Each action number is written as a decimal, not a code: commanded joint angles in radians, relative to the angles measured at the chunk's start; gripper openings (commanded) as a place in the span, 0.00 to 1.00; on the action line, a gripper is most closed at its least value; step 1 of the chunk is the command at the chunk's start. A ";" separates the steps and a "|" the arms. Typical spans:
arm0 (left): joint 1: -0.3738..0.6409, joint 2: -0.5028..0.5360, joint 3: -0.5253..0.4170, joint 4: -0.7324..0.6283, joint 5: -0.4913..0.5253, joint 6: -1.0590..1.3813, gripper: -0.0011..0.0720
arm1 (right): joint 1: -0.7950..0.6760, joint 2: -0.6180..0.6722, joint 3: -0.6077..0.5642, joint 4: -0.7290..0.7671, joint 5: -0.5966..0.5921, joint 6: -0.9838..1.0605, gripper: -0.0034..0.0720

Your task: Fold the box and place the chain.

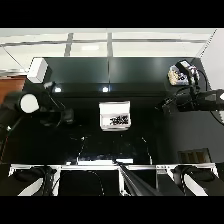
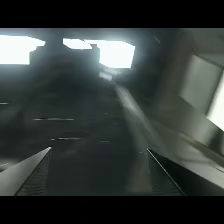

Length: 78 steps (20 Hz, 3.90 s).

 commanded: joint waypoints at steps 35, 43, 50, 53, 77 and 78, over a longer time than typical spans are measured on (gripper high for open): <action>-0.160 -0.389 0.011 -0.645 0.328 1.970 0.99 | 0.000 -0.001 -0.001 0.000 0.025 0.080 0.46; -0.167 -0.386 0.012 -0.592 0.296 2.021 0.42 | 0.001 -0.001 -0.001 0.005 0.023 0.079 0.46; -0.170 -0.386 0.010 -0.568 0.294 2.043 0.42 | 0.107 -0.031 -0.001 0.026 -0.224 0.080 0.46; -0.170 -0.386 0.010 -0.568 0.293 2.043 0.42 | 0.163 -0.080 0.000 0.027 -0.323 0.094 1.00; -0.170 -0.386 0.010 -0.568 0.286 2.044 0.42 | 0.351 -0.269 0.000 0.053 -0.197 -0.371 1.00; -0.170 -0.386 0.010 -0.568 0.286 2.044 0.42 | 0.351 -0.269 0.000 0.053 -0.180 -0.398 1.00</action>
